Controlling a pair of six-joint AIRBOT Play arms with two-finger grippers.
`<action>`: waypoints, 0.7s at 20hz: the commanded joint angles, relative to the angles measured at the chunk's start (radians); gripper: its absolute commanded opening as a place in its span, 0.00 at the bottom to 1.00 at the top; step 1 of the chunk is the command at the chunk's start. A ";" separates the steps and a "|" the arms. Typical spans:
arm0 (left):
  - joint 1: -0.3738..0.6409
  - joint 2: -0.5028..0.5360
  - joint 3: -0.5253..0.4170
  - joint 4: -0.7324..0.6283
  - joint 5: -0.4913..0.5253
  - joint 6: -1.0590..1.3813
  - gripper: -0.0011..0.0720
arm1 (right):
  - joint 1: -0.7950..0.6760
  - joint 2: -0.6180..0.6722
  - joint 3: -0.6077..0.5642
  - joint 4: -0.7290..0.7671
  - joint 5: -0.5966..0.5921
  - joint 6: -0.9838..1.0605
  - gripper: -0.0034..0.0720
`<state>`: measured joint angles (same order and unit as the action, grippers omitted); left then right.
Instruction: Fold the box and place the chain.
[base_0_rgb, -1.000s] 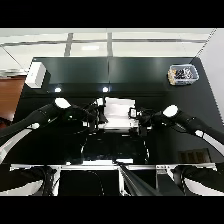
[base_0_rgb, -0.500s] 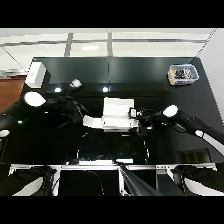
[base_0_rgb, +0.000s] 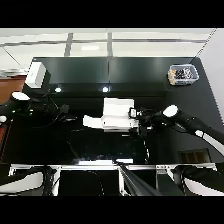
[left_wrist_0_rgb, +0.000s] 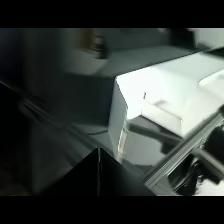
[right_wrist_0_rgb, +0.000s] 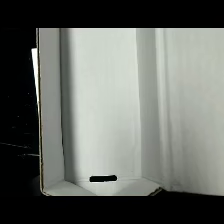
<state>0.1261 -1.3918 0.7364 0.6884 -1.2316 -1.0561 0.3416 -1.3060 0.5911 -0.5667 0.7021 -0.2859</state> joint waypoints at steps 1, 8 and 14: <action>-0.046 -0.115 0.001 -0.054 0.071 -0.056 0.04 | 0.000 -0.001 0.001 0.000 0.000 0.000 0.44; -0.261 -0.121 0.003 -0.094 0.123 -0.020 0.04 | 0.000 -0.001 0.001 0.000 0.000 0.000 0.44; -0.283 -0.120 0.016 -0.104 0.117 0.031 0.04 | 0.000 -0.001 0.001 0.000 0.000 0.000 0.44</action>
